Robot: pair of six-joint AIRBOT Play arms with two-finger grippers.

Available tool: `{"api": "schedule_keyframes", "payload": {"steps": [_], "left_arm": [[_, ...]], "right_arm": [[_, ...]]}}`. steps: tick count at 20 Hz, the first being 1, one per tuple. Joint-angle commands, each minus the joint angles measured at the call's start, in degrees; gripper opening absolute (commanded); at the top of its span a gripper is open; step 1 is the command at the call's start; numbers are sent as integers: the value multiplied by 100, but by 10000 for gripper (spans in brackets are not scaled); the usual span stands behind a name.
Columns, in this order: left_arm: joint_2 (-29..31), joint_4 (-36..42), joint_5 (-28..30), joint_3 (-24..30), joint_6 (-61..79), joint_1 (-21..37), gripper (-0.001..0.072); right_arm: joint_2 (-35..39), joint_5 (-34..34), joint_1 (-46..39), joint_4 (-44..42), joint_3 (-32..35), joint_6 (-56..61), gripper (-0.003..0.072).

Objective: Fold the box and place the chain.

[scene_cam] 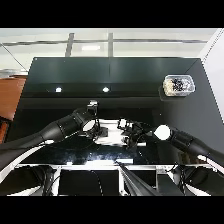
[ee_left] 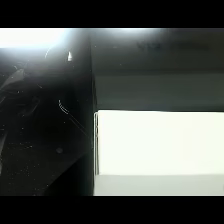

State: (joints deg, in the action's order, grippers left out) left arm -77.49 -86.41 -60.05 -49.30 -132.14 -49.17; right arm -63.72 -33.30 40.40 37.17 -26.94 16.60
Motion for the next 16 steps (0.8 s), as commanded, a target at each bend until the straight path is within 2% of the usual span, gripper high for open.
{"api": "schedule_keyframes", "payload": {"steps": [1, 4, 6, 7, 8, 11, 12, 14, 15, 16], "left_arm": [[-4, 9, -2, 4, 2, -4, 34], [-4, 9, -2, 4, 2, -4, 34], [-4, 9, -2, 4, 2, -4, 34], [-4, 9, -2, 4, 2, -4, 34], [-4, 9, -2, 4, 2, -4, 34], [-4, 9, -2, 4, 2, -4, 34], [-4, 7, -2, 4, 2, -4, 34], [-4, 7, 2, 4, 2, -2, 34], [-4, 7, 0, 4, 2, -2, 34], [-4, 4, 0, 4, 2, 0, 34]], "right_arm": [[-9, 39, 13, -11, -2, 15, 326], [-9, 50, 13, -9, -2, 13, 261], [-9, 57, 13, -9, -2, 13, 262], [-9, 57, 13, -9, -2, 13, 280], [-9, 59, 13, -9, -2, 15, 377], [-9, 61, 13, -9, -2, 13, 364], [-7, 61, 13, -7, -2, 13, 247], [-4, 24, -7, -4, -4, 33, 72], [2, -83, -37, 55, -9, 168, 26], [4, -306, -105, 227, -28, 426, 26]]}}
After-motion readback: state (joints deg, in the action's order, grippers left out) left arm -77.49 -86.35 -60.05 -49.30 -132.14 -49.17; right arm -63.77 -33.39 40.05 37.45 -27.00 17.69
